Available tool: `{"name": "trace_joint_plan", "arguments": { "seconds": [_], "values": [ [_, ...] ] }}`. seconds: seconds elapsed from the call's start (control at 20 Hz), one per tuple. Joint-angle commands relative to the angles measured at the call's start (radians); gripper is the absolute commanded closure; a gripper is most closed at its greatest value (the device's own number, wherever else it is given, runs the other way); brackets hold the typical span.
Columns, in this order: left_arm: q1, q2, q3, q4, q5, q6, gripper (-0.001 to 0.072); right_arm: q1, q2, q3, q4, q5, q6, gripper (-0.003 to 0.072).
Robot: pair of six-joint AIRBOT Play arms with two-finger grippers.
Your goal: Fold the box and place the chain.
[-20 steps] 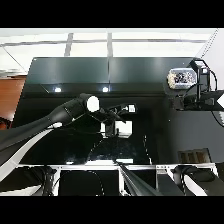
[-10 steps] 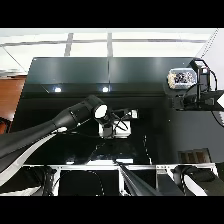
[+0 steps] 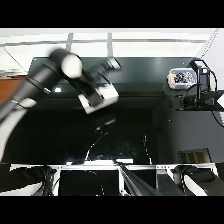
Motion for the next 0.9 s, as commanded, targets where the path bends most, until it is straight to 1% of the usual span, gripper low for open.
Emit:
{"name": "trace_joint_plan", "arguments": {
  "seconds": [0.0,0.05,0.15,0.25,0.4,0.5,0.7,0.85],
  "values": [
    [0.171,0.026,0.186,0.013,-0.075,-0.116,0.0428,0.000,0.001,0.000,0.000,-0.003,0.001,0.0672],
    [0.217,0.026,0.221,0.013,-0.056,-0.116,0.0428,0.000,0.001,0.000,0.000,-0.004,0.001,0.0672],
    [0.315,0.025,0.255,0.012,0.042,-0.127,0.0428,0.000,0.001,0.000,0.001,-0.003,0.001,0.0672],
    [0.406,0.015,0.257,0.012,0.157,-0.127,0.0428,0.000,0.001,0.000,0.014,-0.006,0.001,0.0672],
    [0.529,-0.038,0.257,0.018,0.256,-0.155,0.0417,0.000,0.001,0.000,0.023,-0.007,0.000,0.0672],
    [0.598,-0.089,0.257,0.032,0.276,-0.196,0.0417,0.000,0.001,0.000,0.023,-0.006,0.000,0.0672],
    [0.716,-0.227,0.282,0.032,0.269,-0.198,0.0417,0.000,0.001,0.000,0.028,0.000,0.001,0.0672],
    [0.775,-0.334,0.338,0.032,0.271,-0.188,0.0417,0.000,0.001,0.000,0.045,0.020,0.000,0.0672]
  ]
}}
